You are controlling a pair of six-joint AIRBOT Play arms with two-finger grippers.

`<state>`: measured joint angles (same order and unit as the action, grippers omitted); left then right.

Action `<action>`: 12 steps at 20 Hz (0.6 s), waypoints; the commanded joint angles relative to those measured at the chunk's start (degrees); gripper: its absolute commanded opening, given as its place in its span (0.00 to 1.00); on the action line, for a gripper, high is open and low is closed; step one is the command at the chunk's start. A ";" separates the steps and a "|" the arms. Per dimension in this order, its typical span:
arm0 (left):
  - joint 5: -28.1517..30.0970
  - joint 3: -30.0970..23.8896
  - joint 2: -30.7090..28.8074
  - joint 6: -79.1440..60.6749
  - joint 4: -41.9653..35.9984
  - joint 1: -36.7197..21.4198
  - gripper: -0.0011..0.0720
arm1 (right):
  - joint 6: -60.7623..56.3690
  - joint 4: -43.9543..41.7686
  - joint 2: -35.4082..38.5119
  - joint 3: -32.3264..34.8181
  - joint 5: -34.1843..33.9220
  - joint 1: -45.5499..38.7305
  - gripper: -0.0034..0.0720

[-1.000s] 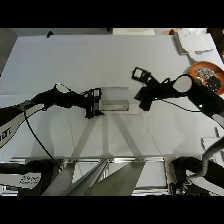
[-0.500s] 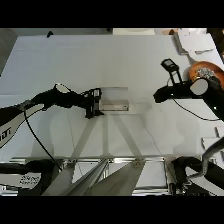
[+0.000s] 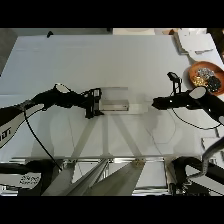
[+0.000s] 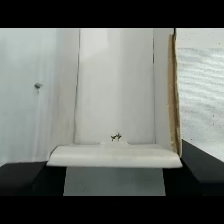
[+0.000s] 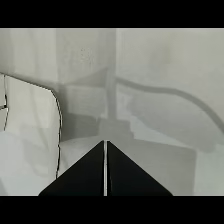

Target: Fold the box and place the chain.

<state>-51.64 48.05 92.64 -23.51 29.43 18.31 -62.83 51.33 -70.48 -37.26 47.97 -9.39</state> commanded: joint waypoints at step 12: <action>0.00 -0.02 0.02 -0.02 0.00 0.00 0.30 | 9.09 -20.63 -3.34 0.37 2.67 8.02 0.05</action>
<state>-51.64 48.05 92.64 -23.51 29.41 18.31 -56.36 36.27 -73.65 -36.91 50.22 -2.76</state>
